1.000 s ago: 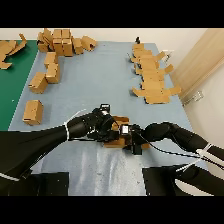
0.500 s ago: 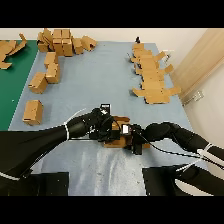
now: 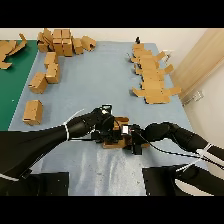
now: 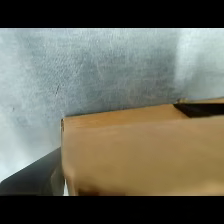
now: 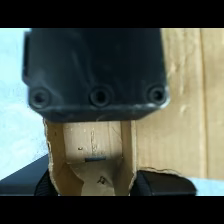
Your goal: Fold the box.
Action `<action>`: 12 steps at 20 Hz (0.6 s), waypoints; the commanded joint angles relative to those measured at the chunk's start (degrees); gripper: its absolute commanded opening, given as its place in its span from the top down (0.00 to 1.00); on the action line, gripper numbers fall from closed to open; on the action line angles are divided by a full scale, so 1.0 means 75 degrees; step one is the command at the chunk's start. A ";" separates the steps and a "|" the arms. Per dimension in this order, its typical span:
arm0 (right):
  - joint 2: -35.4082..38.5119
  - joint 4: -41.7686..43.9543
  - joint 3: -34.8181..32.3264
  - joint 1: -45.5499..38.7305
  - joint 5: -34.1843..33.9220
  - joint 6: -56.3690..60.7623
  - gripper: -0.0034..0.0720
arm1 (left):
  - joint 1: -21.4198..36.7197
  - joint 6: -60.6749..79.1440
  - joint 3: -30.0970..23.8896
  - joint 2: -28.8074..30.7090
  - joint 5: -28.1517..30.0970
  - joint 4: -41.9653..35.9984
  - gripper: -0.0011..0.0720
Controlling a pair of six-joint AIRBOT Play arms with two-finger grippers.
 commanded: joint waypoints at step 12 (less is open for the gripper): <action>0.0003 -0.0015 -0.0003 0.0000 -0.0006 0.0020 0.26 | 0.0347 0.0067 0.0157 0.0691 -0.1151 0.0318 0.34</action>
